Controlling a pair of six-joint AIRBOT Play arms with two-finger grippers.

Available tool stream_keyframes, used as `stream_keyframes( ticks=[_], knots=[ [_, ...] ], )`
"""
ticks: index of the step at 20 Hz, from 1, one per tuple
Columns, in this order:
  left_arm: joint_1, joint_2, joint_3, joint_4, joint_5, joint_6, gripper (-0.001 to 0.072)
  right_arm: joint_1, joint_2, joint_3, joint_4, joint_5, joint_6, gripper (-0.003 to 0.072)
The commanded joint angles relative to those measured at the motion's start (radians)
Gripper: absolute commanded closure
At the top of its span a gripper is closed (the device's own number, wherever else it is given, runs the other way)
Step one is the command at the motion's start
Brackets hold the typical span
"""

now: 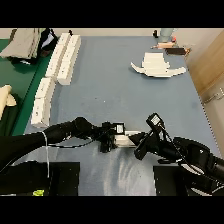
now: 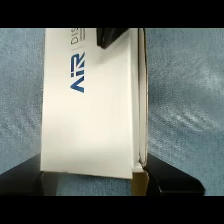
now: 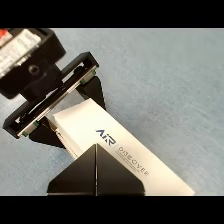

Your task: Fold the box.

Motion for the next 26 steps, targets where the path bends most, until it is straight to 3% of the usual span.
stream_keyframes(
  ticks=[1, 10, 17, 26],
  knots=[
    [0.0, 0.0, 0.0, 0.0, 0.0, 0.0, 0.0249, 0.002, 0.0, -0.044, 0.032, -0.051, 0.016, 0.0684],
    [0.0, 0.0, 0.0, 0.0, 0.0, 0.0, 0.0249, 0.021, -0.003, -0.146, 0.105, -0.128, 0.016, 0.0684],
    [0.0, 0.0, 0.0, 0.0, 0.0, 0.0, 0.0249, 0.021, -0.073, -0.146, 0.105, -0.129, 0.016, 0.0684],
    [0.0, 0.0, 0.0, 0.0, 0.0, 0.0, 0.0249, 0.021, -0.041, -0.1, 0.096, -0.129, 0.015, 0.0683]
  ],
)
